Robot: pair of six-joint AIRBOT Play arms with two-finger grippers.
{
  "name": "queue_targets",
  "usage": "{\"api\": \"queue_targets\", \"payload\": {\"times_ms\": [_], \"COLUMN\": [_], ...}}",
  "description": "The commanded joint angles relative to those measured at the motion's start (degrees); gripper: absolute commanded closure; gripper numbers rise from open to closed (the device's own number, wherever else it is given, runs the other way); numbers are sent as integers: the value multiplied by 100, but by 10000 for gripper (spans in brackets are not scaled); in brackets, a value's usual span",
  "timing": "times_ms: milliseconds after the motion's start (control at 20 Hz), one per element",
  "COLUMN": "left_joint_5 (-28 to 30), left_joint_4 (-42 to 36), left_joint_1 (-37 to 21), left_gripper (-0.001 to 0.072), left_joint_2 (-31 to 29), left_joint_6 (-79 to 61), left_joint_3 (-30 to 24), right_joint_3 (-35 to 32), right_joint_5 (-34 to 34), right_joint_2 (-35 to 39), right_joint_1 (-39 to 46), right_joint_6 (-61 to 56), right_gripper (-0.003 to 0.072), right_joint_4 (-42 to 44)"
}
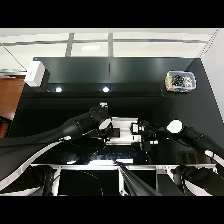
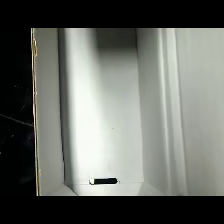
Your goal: Fold the box and place the chain.
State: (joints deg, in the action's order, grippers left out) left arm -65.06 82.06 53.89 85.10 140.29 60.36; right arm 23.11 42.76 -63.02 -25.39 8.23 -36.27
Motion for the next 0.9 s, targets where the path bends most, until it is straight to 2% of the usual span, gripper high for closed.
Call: {"api": "queue_targets", "payload": {"times_ms": [0, 150, 450, 650, 850], "left_joint_5": [-142, -162, -160, -116, -105], "left_joint_4": [96, 142, 184, 295, 291], "left_joint_1": [-4, -4, -4, -4, -4], "left_gripper": [686, 687, 686, 685, 685], "left_joint_2": [2, 0, 0, 0, 2], "left_joint_6": [-98, -98, -103, -98, -101], "left_joint_3": [4, 4, 4, 4, 4], "right_joint_3": [90, 205, 205, 203, 203], "right_joint_5": [321, 553, 927, 605, 199], "right_joint_2": [291, 695, 892, 881, 824], "right_joint_1": [4, 4, 33, 74, 61], "right_joint_6": [-678, -1198, -1425, -1386, -1027], "right_gripper": [87, 88, 87, 88, 89], "right_joint_4": [-610, -1244, -1255, -1801, -1303]}}
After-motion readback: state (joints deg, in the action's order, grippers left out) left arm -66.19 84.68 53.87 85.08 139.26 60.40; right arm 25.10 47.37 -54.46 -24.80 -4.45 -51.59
